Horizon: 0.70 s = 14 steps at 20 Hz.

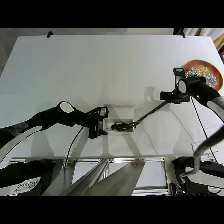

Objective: Fold the box and place the chain.

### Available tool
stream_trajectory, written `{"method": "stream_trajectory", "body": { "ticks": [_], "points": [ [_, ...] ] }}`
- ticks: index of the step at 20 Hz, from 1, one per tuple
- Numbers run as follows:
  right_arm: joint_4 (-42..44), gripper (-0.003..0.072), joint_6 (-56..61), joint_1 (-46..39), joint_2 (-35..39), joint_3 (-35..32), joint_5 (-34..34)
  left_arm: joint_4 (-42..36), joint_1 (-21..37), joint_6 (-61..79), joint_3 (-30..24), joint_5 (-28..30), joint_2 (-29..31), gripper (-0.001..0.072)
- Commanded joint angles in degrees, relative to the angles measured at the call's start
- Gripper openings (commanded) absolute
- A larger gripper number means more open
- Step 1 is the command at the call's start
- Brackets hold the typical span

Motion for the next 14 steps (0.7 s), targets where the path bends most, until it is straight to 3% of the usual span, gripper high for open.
{"method": "stream_trajectory", "body": {
  "ticks": [1, 12, 13, 14],
  "points": [
    [-0.2, 0.0178, 0.57, -0.04, -0.09, -0.02, -0.28, 0.02, 0.0, 0.02, -0.02, 0.02, 0.02, 0.0275],
    [-0.87, 0.0173, 0.57, -0.04, -2.58, -0.02, -1.75, 0.02, 0.0, 0.02, -0.02, 0.02, 0.02, 0.0275],
    [-0.87, 0.0147, 0.55, -0.04, -2.58, -0.04, -1.73, 0.02, 0.0, 0.02, -0.02, 0.02, 0.02, 0.0275],
    [-0.85, 0.0052, 0.48, -0.04, -2.58, -0.02, -1.53, 0.02, 0.0, 0.02, -0.02, 0.02, 0.02, 0.0275]
  ]
}}
